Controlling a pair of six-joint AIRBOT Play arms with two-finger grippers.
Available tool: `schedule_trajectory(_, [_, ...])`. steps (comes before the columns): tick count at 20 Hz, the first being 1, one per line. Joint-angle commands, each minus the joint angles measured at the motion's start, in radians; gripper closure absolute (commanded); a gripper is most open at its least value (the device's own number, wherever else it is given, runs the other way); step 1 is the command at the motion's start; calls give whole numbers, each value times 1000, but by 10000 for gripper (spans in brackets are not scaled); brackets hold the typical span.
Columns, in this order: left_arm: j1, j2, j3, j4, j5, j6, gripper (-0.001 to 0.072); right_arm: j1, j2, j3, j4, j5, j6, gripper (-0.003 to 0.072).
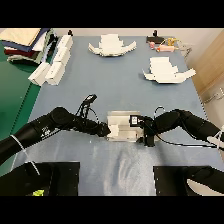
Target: Fold the box.
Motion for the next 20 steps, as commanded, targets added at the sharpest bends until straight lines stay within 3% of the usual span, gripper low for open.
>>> schedule_trajectory(1, [-44,-1,34,124,34,-123,278,0,0,1,0,0,0,185])
schedule_trajectory(4, [-124,-2,85,391,34,-403,278,0,0,1,0,0,0,184])
schedule_trajectory(6, [-173,-8,116,498,32,-539,279,0,0,1,0,0,0,184])
schedule_trajectory(13, [-282,-152,227,695,-59,-831,279,0,0,0,0,0,0,184])
schedule_trajectory(20, [-363,-319,415,873,-272,-1024,279,0,0,1,0,0,0,184])
